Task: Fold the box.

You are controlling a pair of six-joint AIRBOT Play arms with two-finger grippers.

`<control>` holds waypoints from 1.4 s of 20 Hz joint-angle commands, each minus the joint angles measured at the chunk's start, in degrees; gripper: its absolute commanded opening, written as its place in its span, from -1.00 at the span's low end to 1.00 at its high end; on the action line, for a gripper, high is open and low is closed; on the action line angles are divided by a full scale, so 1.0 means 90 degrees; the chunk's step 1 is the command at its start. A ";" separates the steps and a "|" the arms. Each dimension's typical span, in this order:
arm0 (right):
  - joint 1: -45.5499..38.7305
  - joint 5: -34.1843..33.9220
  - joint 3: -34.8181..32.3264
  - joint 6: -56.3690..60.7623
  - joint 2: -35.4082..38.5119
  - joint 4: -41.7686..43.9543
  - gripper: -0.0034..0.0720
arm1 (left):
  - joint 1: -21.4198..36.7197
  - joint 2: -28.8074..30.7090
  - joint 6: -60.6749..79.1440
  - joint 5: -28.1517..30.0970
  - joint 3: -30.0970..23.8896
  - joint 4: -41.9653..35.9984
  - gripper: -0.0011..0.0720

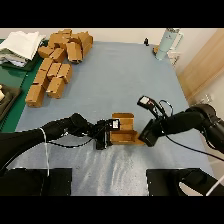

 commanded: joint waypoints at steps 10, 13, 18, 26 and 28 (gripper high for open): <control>0.0012 0.2594 -0.1343 -0.3344 -0.0413 0.0039 0.64 | 0.0000 0.0002 0.0000 0.0000 -0.0002 0.0002 0.66; 0.0012 0.2671 -0.1348 -0.3609 -0.0442 0.0418 0.14 | 0.0000 0.0000 0.0000 0.0000 -0.0002 0.0002 0.66; 0.0015 0.2671 -0.1375 -0.4068 -0.0444 0.0901 -0.49 | 0.0000 0.0000 0.0000 0.0000 -0.0002 0.0002 0.66; 0.0420 0.3011 -0.1375 -0.4124 -0.0763 0.1005 -0.48 | 0.0000 0.0000 0.0000 0.0000 -0.0002 0.0002 0.66; 0.0435 0.3026 -0.1375 -0.4172 -0.0828 0.1032 0.13 | 0.0000 0.0000 0.0000 0.0000 -0.0002 0.0002 0.66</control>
